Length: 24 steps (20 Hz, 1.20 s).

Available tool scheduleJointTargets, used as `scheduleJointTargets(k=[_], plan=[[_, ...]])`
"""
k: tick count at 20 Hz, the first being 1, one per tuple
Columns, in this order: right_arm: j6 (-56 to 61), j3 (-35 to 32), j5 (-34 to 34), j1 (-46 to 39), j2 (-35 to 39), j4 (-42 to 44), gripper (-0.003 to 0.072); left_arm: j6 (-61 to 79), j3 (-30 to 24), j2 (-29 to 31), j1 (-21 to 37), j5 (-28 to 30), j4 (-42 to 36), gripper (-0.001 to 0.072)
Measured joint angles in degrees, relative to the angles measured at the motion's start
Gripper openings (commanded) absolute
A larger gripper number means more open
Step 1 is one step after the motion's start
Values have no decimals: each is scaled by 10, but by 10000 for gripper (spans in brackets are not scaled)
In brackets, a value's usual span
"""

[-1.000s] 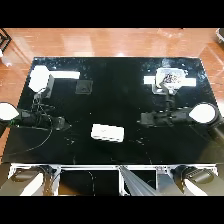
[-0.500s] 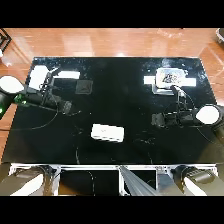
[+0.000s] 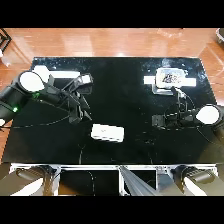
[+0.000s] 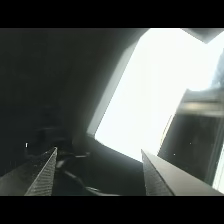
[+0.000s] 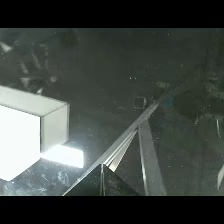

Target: Fold the box and place the chain.

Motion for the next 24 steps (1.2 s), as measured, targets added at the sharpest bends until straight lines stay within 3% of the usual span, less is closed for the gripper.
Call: scheduleJointTargets(k=[12, 17, 24], plan=[[6, 0, 2, 0, 0, 0, 23, 23, -17, 8, -94, -28, 54, 612], [6, 0, 2, 0, 0, 0, 23, 69, -51, 9, -146, 40, 49, 612], [10, 0, -2, 0, 0, -1, 22, 158, -97, 5, -162, 119, -14, 621]])
